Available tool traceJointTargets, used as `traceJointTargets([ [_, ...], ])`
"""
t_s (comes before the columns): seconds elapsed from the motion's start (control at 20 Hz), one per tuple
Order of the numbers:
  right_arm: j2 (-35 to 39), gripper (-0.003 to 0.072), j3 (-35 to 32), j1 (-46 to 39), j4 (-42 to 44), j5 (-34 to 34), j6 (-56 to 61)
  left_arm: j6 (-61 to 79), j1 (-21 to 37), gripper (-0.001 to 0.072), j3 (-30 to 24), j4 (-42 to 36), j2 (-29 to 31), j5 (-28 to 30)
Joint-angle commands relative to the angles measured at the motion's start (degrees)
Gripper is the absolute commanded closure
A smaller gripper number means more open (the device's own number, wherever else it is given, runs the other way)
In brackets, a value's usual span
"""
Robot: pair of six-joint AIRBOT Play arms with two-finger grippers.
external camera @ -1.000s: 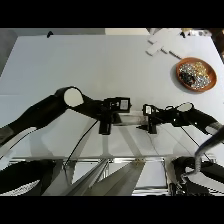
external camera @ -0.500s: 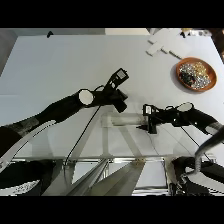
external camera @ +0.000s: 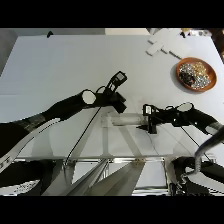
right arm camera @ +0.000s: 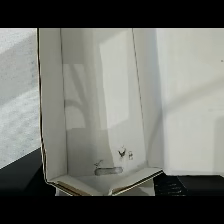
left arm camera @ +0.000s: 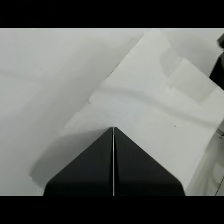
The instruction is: Fold the box and place the chain.
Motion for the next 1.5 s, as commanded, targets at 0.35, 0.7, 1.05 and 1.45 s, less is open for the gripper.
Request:
traceJointTargets([
  [0.35, 0.0, 0.0187, 0.0, 0.0, 0.0, 0.0, 0.0, -4.4, 2.1, 0.0701, 0.0, 22.6, 11.3, -30.4],
  [0.7, 0.0, 0.0187, 0.0, 0.0, 0.0, 0.0, 0.0, -4.2, 3.1, 0.0701, -2.1, 25.3, 4.8, -35.9],
  [1.05, 0.0, 0.0187, 0.0, 0.0, 0.0, 0.0, 0.0, 1.6, 8.1, 0.0688, -3.7, 28.6, 3.0, -35.4],
  [1.45, 0.0, 0.0187, 0.0, 0.0, 0.0, 0.0, 0.0, 34.7, 7.7, 0.0292, -3.7, 25.9, 3.0, -27.6],
])
